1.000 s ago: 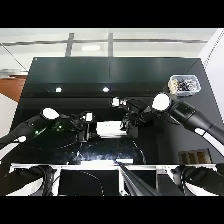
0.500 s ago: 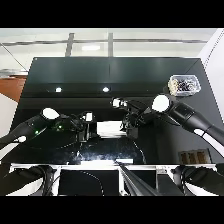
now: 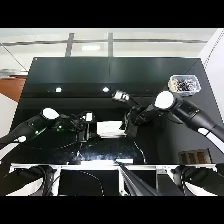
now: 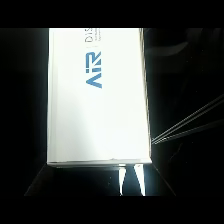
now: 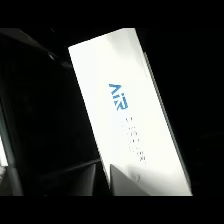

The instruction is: Fold the box and place the chain.

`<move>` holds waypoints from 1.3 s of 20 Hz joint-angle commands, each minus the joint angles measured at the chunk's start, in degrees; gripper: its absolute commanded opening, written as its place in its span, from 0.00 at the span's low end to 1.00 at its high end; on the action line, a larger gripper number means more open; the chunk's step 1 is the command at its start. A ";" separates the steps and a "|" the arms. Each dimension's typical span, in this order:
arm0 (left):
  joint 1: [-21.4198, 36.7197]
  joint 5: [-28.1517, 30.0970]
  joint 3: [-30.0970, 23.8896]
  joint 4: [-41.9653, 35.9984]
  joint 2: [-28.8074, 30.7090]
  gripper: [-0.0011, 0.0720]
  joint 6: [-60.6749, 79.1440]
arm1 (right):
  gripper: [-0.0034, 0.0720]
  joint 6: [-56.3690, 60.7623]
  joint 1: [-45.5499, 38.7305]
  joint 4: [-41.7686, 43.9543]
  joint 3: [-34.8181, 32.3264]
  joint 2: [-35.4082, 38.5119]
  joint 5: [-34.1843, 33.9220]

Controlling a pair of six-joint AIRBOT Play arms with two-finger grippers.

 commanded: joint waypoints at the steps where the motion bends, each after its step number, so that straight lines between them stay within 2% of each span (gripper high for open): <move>1: 0.00 0.00 0.02 0.00 -0.02 0.67 0.00 | 0.08 14.80 -4.63 5.77 -0.20 0.66 6.58; 5: 0.00 0.00 0.02 0.02 -0.02 0.67 0.00 | 0.08 15.52 -5.97 22.82 -6.27 -1.97 2.08; 7: 0.00 0.00 0.02 0.02 -0.02 0.67 0.00 | 0.08 15.47 -5.51 26.43 -7.34 -4.81 -0.22; 16: -0.02 0.00 0.02 0.02 -0.02 0.67 0.00 | 0.08 15.58 -4.74 23.87 -7.37 -12.63 -3.61; 21: 0.00 0.00 0.02 0.02 -0.02 0.67 0.00 | 0.09 15.80 -4.76 22.99 -7.37 -12.76 -5.09; 26: 0.00 0.00 0.02 0.02 -0.02 0.67 0.00 | 0.10 15.21 -5.40 23.21 -7.04 -12.15 -3.76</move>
